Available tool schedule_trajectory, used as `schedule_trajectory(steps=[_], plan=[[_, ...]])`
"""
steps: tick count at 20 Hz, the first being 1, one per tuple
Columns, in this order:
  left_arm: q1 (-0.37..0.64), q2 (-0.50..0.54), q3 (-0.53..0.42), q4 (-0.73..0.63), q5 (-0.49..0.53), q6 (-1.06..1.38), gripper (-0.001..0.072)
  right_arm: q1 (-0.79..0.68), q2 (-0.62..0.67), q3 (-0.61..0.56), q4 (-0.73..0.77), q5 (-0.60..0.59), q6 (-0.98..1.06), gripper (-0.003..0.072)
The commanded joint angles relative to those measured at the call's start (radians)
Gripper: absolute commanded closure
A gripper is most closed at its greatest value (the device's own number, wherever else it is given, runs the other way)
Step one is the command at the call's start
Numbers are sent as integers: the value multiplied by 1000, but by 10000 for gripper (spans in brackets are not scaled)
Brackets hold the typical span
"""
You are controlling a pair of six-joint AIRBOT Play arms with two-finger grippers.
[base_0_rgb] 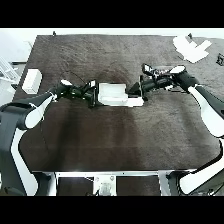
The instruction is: Fold the box and place the chain.
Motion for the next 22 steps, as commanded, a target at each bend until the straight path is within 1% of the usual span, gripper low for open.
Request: schedule_trajectory(steps=[1,4,6,9,13,17,22], plan=[[0,0,0,0,0,0,299,49,5,-10,52,-95,73,677],[0,0,0,0,0,0,298,66,5,-10,125,-249,73,678],[0,0,0,0,0,0,298,73,5,-10,126,-332,100,678],[0,0,0,0,0,0,298,78,-1,-7,125,-396,114,679],[0,0,0,0,0,0,298,79,-40,11,119,-404,125,679],[0,0,0,0,0,0,298,94,-69,12,23,-404,167,679],[0,0,0,0,0,0,299,108,-79,12,-14,-401,167,679]])
